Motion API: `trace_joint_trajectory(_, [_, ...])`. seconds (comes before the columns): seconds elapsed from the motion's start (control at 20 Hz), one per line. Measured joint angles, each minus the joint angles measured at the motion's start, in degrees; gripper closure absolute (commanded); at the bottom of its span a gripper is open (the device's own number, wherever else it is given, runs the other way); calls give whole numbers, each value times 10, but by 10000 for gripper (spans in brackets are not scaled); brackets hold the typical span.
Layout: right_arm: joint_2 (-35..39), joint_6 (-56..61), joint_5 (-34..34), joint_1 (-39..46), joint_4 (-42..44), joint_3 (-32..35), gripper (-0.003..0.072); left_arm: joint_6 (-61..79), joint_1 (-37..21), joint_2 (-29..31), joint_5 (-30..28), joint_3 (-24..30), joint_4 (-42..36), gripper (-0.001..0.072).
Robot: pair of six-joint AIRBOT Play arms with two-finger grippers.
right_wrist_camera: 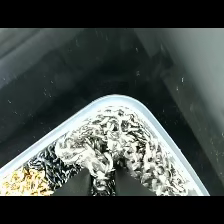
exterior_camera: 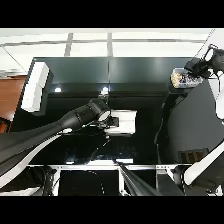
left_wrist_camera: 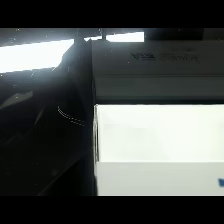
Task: Fold the box and place the chain.
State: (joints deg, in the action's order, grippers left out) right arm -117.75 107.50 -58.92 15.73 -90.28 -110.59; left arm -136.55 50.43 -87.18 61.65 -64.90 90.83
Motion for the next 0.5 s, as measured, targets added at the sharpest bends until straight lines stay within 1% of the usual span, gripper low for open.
trace_joint_trajectory(0.05, [3, -2, -8, 0, 1, 0, 672, 0, 0, 0, 0, 0, 0, 684])
trace_joint_trajectory(0.15, [20, -15, -24, -1, 3, 0, 674, 0, 0, 0, 0, 0, 0, 684])
trace_joint_trajectory(0.25, [46, -54, -45, -1, 9, 0, 675, 0, 0, 0, 0, 0, 0, 684])
trace_joint_trajectory(0.5, [145, -167, -110, 1, 64, 0, 674, 0, 0, 0, 0, 0, 0, 684])
